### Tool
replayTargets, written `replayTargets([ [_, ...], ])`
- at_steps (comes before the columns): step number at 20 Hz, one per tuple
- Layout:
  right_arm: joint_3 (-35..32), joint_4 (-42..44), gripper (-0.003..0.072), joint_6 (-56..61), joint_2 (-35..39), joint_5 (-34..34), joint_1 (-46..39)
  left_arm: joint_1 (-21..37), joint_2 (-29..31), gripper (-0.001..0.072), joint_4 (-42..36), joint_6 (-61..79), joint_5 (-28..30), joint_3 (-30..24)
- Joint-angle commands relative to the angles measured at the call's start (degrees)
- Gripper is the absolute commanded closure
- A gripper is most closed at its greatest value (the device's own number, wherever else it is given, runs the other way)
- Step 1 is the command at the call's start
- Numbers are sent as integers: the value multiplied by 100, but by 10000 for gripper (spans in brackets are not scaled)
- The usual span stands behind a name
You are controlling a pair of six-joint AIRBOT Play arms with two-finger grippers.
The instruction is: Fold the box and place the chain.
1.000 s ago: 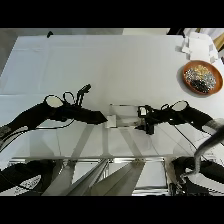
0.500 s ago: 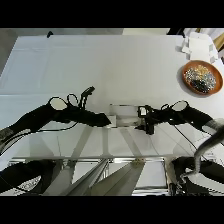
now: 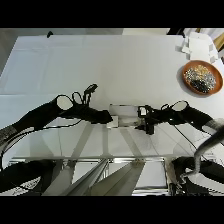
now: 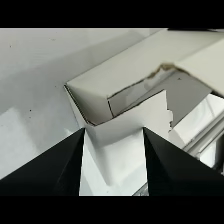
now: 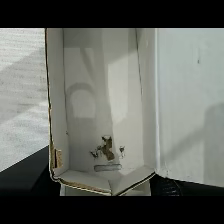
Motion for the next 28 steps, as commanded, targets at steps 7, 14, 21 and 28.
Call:
replayTargets([
  [7, 2, 0, 327, 2, 2, 2, -2, -415, -280, 295, 1443, -1827, -105, 660],
  [14, 2, 0, 327, 2, 2, 2, -2, -726, -470, 296, 1849, -2555, -138, 1034],
  [21, 2, 0, 327, 2, 2, 2, -2, -876, -605, 296, 2345, -3241, -297, 1128],
  [28, 2, 0, 327, 2, 2, 2, -2, -1189, -1003, 298, 2778, -3882, -625, 1845],
])
